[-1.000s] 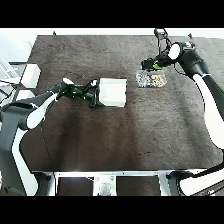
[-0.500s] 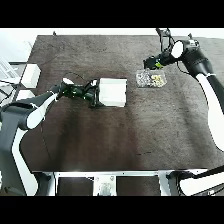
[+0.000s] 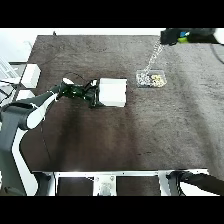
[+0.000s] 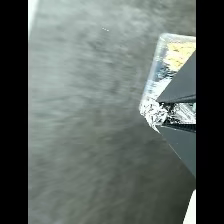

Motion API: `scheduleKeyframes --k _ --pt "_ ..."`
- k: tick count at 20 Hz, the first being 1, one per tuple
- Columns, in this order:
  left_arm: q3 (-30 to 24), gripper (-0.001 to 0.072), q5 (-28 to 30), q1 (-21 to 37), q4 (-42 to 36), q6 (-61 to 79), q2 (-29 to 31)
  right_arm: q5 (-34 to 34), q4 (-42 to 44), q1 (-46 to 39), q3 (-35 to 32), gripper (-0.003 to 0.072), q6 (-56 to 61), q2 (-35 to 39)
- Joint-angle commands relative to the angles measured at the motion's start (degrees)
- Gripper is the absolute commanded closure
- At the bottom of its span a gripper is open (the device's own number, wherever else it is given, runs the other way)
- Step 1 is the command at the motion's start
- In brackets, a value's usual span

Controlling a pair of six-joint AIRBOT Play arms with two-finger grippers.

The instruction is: Fold the box and place the chain.

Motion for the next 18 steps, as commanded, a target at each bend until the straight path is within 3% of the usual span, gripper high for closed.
scheduleKeyframes --k 1,8,11,18 --pt "-0.02 0.0323 0.04 0.02 0.00 0.00 0.00 0.24 -0.83 2.80 -0.09 0.0674 -1.07 6.23" --pt "-0.02 0.0323 0.04 0.02 0.00 0.00 0.00 3.82 -0.83 5.07 -1.36 0.0674 -2.49 6.86" --pt "-0.02 0.0323 0.04 0.02 0.00 -0.02 0.00 6.80 -0.83 4.96 -5.20 0.0674 -2.47 6.86" --pt "-0.02 0.0323 0.02 0.02 0.00 -0.02 0.00 6.36 -0.90 3.78 -13.97 0.0674 -1.16 6.86"
